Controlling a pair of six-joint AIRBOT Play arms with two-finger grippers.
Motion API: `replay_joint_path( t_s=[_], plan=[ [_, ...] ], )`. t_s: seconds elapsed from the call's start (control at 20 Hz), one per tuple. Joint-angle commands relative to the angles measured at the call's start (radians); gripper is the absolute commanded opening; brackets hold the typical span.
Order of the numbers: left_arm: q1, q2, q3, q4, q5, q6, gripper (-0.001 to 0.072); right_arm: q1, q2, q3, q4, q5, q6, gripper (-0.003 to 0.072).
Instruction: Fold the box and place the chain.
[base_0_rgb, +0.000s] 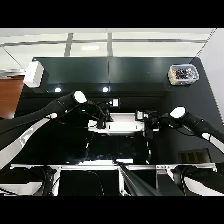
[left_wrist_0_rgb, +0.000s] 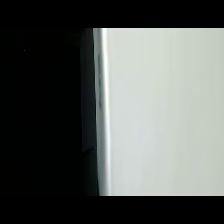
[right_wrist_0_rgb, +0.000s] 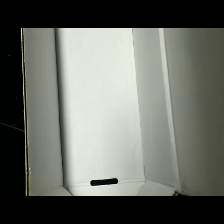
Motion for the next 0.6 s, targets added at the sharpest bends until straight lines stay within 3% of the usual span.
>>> replay_joint_path(
  t_s=[0.0, 0.15, 0.2, 0.25, 0.55],
  plan=[
    [0.0, 0.0, 0.001, 0.0, 0.005, 0.0, 0.0024, 0.0, 0.0, -0.001, -0.003, -0.003, 0.002, 0.0707],
    [0.0, 0.0, 0.001, -0.003, 0.005, 0.0, 0.0024, 0.0, 0.0, -0.001, -0.003, -0.003, 0.001, 0.0673],
    [0.0, 0.0, 0.001, -0.003, 0.005, 0.0, 0.0024, 0.0, 0.0, -0.001, -0.003, -0.002, 0.001, 0.0568],
    [0.0, 0.0, 0.001, -0.003, 0.005, 0.0, 0.0024, 0.0, 0.0, -0.001, -0.003, -0.002, 0.001, 0.0533],
    [0.0, 0.001, 0.001, -0.004, -0.001, 0.0, 0.0024, 0.0, 0.0, -0.001, -0.003, -0.003, 0.002, 0.0531]
  ],
)
